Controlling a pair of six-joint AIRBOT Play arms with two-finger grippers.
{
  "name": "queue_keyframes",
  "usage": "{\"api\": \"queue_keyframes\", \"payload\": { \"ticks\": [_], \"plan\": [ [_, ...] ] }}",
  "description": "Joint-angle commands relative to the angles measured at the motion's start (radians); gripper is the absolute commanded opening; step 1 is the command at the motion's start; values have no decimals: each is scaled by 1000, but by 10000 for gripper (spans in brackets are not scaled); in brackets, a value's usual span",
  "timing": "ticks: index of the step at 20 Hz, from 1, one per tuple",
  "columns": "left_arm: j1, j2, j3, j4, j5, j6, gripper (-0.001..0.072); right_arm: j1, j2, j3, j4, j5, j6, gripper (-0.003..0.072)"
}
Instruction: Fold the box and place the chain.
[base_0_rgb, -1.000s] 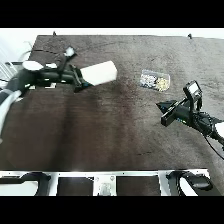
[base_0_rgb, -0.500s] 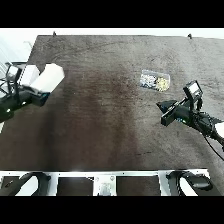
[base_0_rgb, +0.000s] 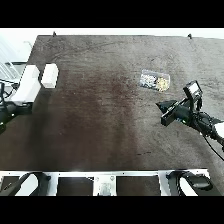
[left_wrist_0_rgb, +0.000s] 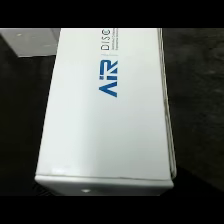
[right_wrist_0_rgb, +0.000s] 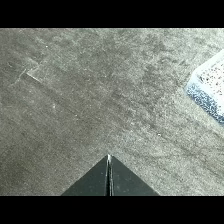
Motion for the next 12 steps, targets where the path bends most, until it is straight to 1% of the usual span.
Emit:
{"api": "queue_keyframes", "payload": {
  "ticks": [1, 3, 4, 5, 6, 8, 10, 12],
  "plan": [
    [94, 0, -25, 8, 78, -39, 15, 0, 0, 0, 0, 0, 0, 7],
    [143, -10, -27, 6, 75, -38, 15, 0, 0, 0, 0, 0, 0, 8],
    [145, -24, -27, 7, 75, -5, 16, 0, 0, 0, 0, 0, 0, 8],
    [144, -47, -25, 6, 53, 26, 16, 0, 0, 0, 0, 0, 0, 7],
    [144, -78, -20, 6, 20, 58, 17, 0, 0, 0, 0, 0, 0, 8],
    [144, -151, 0, 7, -10, 100, 18, 0, 0, 0, 0, 0, 0, 7],
    [144, -189, 10, 7, -18, 154, 18, 0, 0, 0, 0, 0, 0, 8],
    [145, -199, 17, 3, -4, 153, 18, 0, 0, 0, 0, 0, 0, 8]
  ]
}}
